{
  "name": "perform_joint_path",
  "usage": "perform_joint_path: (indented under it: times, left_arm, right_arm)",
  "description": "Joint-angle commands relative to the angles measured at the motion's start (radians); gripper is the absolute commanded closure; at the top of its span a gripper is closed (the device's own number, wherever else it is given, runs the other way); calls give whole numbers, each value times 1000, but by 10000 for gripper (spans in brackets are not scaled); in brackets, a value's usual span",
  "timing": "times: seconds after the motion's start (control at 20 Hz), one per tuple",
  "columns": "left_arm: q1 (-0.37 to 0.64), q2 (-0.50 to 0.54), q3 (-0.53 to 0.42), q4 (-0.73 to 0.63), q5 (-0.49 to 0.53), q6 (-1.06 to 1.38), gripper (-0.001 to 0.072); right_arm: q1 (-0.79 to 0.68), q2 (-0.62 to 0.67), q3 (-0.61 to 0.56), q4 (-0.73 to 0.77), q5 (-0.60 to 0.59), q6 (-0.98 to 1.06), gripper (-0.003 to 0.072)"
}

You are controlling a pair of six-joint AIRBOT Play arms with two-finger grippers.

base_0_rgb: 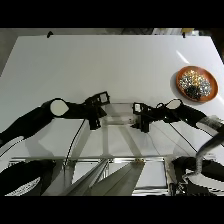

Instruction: Fold the box and place the chain.

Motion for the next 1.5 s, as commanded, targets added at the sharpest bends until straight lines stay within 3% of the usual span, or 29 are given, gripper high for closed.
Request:
perform_joint_path:
  times: [0.0, 0.15, 0.35, 0.6, 0.75, 1.0, 1.45]
  left_arm:
    - [73, 150, 0, 225, -131, -491, 706]
    - [168, 199, 0, 367, -251, -916, 706]
    - [225, 108, 0, 389, -278, -1162, 707]
    - [218, -121, 0, 185, -216, -1175, 706]
    - [187, -192, 0, 151, -212, -1171, 705]
    - [150, -206, 0, 34, -202, -1103, 706]
    - [106, -145, 29, -14, -206, -1079, 699]
  right_arm:
    - [1, 0, 0, -1, 0, -1, 283]
    - [1, 0, 0, 0, 0, -1, 283]
    - [1, 0, 0, 0, 0, 0, 283]
    - [1, 0, 0, -1, 0, -1, 283]
    - [1, 0, 0, 0, 0, -1, 283]
    - [1, 0, 0, -1, 0, 0, 283]
    - [1, 0, 0, 0, 0, -1, 283]
